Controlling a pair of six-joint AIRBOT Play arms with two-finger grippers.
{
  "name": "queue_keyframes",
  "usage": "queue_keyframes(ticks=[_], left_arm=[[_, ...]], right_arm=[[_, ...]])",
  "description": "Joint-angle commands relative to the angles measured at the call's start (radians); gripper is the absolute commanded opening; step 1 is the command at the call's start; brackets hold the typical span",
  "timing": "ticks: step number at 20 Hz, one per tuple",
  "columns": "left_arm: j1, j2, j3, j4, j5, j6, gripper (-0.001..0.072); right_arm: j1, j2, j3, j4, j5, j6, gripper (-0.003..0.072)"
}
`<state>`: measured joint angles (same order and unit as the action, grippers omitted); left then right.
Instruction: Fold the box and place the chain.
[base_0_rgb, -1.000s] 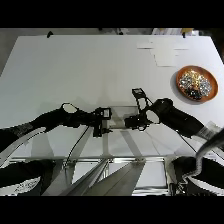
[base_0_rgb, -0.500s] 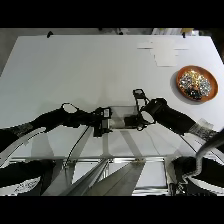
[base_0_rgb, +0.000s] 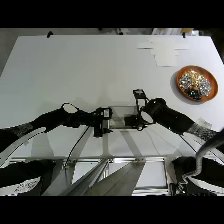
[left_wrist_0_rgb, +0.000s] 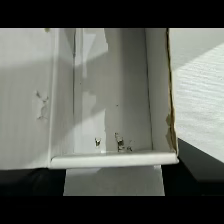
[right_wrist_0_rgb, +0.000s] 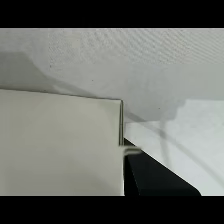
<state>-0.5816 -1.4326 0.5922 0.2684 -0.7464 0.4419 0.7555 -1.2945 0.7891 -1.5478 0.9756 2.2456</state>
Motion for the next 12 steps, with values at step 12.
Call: queue_keyframes(ticks=[12], left_arm=[[0.000,0.000,0.000,0.001,0.002,0.000,0.0171]], right_arm=[[0.001,-0.035,0.000,-0.023,0.057,-0.003,0.0061]])
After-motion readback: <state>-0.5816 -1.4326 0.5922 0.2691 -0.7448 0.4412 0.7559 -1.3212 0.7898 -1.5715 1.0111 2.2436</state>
